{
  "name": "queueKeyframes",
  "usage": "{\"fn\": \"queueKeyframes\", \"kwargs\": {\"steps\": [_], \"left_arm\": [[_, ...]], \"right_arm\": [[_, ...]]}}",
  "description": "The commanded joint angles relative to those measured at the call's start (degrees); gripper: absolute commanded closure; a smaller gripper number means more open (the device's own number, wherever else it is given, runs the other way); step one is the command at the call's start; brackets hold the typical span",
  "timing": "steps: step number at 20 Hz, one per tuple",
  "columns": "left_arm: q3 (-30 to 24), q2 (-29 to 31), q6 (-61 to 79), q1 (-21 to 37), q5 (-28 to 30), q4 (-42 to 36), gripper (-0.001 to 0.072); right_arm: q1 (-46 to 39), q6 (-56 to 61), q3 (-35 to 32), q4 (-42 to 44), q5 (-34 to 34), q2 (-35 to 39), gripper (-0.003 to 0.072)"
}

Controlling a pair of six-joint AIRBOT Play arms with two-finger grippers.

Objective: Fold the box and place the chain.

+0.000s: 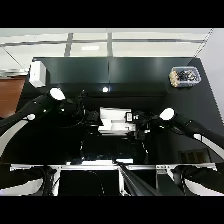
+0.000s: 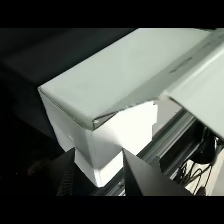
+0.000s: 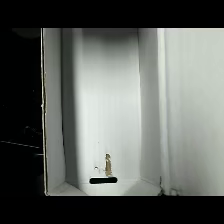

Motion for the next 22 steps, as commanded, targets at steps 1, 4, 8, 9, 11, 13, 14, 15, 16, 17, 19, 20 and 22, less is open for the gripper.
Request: {"fn": "queueKeyframes", "kwargs": {"steps": [1,4,8,9,11,13,14,15,16,17,19,20,22], "left_arm": [[1.29,0.04,-3.41,-0.46,0.85,2.73,0.0352],[1.86,0.04,-10.14,-1.66,2.97,6.75,0.0361],[4.09,0.04,-17.64,-7.06,7.02,14.12,0.0360],[4.74,0.04,-19.04,-8.44,8.22,15.06,0.0360],[5.97,0.04,-23.08,-10.56,8.94,18.18,0.0360],[6.80,0.04,-27.36,-12.50,8.85,22.45,0.0360],[7.32,0.04,-30.69,-13.60,8.48,25.44,0.0360],[7.93,0.02,-33.94,-14.86,7.65,28.57,0.0361],[8.48,0.02,-36.46,-16.31,7.13,31.43,0.0360],[9.05,-0.09,-38.88,-17.92,6.60,34.58,0.0361],[10.05,-0.83,-44.98,-21.05,6.05,41.24,0.0360],[10.29,-1.16,-46.88,-21.99,6.01,42.86,0.0360],[10.47,-1.79,-49.79,-23.17,6.23,43.60,0.0359]], "right_arm": [[0.02,0.02,-0.02,0.02,0.00,-0.04,0.0612],[0.02,0.02,-0.02,0.02,0.00,-0.04,0.0612],[0.02,0.02,-0.02,0.04,0.00,-0.04,0.0612],[0.02,0.02,-0.02,0.04,0.00,-0.04,0.0612],[0.02,0.02,-0.02,0.04,-0.02,-0.04,0.0612],[0.02,0.02,-0.02,0.04,-0.02,-0.04,0.0612],[0.02,0.02,-0.02,0.04,-0.02,-0.04,0.0612],[0.02,0.02,-0.02,0.04,0.00,-0.04,0.0612],[0.02,0.02,-0.02,0.04,-0.02,-0.04,0.0612],[0.02,0.02,-0.02,0.04,-0.02,-0.04,0.0612],[0.02,0.02,-0.02,0.04,0.00,-0.04,0.0611],[0.02,0.02,-0.02,0.04,0.00,-0.04,0.0612],[0.02,0.02,-0.02,0.02,0.00,-0.04,0.0612]]}}
